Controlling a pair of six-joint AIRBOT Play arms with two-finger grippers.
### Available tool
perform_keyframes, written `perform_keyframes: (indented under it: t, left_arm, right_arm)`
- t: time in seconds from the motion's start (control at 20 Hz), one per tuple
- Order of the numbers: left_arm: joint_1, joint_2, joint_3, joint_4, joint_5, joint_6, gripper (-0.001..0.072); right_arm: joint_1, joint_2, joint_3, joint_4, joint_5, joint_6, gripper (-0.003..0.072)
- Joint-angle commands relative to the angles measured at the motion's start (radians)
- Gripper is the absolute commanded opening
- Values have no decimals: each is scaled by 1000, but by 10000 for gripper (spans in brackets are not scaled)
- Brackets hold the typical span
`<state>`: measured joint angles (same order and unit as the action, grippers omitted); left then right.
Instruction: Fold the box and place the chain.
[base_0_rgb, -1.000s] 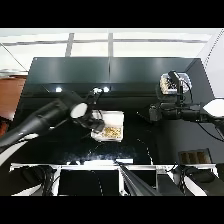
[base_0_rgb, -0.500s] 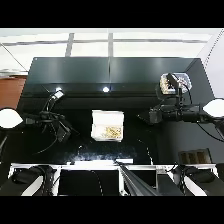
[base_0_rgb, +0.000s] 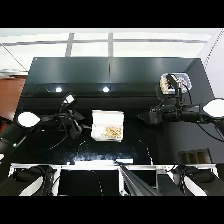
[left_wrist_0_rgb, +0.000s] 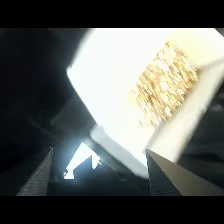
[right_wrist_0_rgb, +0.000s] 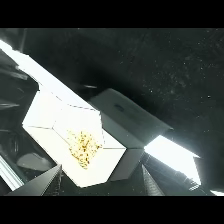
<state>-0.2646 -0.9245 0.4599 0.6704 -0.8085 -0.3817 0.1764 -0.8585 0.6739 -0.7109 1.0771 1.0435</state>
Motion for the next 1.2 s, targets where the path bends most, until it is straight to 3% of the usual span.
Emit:
perform_keyframes:
  t: [0.0,0.2,0.4,0.65,0.75,1.15]
  left_arm:
    - [-85,-52,-5,-68,117,38,689]
    - [-45,-15,-4,0,82,37,688]
    - [26,0,-4,27,-58,45,690]
    - [28,16,36,190,-227,126,690]
    - [28,10,36,272,-232,172,690]
    - [16,-193,40,5,-194,595,690]
  right_arm:
    - [0,0,0,0,-10,0,596]
    - [0,0,0,-1,-16,0,596]
    - [0,0,0,-1,-46,0,596]
    - [0,0,0,-5,-51,0,596]
    - [0,0,0,-6,-53,0,596]
    - [0,0,0,-8,-52,0,596]
